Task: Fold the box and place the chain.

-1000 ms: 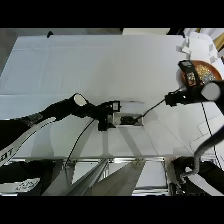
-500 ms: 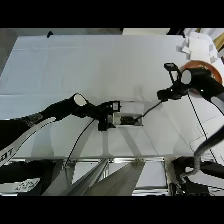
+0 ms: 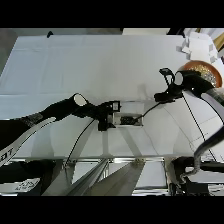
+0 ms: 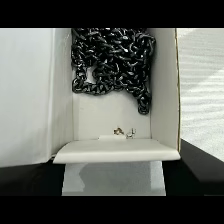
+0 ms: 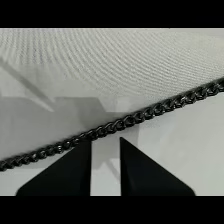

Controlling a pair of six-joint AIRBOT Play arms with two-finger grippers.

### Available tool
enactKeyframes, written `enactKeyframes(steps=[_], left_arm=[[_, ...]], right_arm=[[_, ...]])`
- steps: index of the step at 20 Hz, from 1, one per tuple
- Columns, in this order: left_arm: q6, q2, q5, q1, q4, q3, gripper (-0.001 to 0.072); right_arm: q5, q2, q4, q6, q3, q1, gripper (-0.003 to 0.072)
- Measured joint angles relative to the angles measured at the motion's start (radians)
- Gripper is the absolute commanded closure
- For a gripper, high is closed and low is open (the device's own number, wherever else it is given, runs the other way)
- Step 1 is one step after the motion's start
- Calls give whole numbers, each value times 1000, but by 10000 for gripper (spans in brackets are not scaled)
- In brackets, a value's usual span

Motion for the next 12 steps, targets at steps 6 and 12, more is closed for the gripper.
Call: enactKeyframes(steps=[6,12], left_arm=[[0,0,0,0,0,0,318],[0,0,0,0,0,0,318]], right_arm=[[51,-10,2,-2,-12,8,676],[94,45,10,-13,-19,43,677]])
